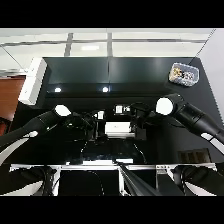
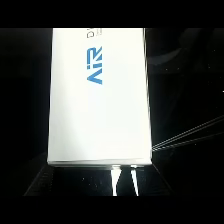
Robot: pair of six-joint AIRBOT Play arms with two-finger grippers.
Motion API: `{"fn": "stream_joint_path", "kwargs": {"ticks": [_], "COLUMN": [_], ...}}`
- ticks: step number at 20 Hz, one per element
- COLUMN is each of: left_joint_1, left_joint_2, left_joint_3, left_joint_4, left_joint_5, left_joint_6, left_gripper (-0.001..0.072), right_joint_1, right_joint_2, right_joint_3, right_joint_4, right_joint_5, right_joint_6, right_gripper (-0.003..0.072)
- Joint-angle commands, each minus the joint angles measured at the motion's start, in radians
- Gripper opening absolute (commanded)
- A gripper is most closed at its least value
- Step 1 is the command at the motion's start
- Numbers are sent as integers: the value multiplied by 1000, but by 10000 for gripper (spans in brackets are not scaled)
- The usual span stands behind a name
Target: Fold the box and place the chain.
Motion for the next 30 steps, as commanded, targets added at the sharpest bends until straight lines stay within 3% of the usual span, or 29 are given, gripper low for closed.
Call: {"fn": "stream_joint_path", "kwargs": {"ticks": [1,9,14,15,16,20,22,30], "left_joint_1": [0,0,0,0,0,0,0,0], "left_joint_2": [-1,-1,-1,-1,-1,-1,-1,-1], "left_joint_3": [0,0,0,0,0,0,0,0], "left_joint_4": [0,0,0,0,0,0,0,0], "left_joint_5": [0,0,0,0,0,0,0,0], "left_joint_6": [0,0,0,0,0,0,0,0], "left_gripper": [397,397,397,398,397,398,398,398], "right_joint_1": [0,-2,-101,-126,-144,-161,-161,-161], "right_joint_2": [-7,13,97,97,97,95,85,-55], "right_joint_3": [-8,-9,-15,-34,-67,-205,-226,-229], "right_joint_4": [6,11,31,74,143,554,669,438], "right_joint_5": [-1,-3,101,127,125,-84,-165,-202], "right_joint_6": [0,66,560,601,598,495,486,621], "right_gripper": [211,209,197,72,13,12,13,13]}}
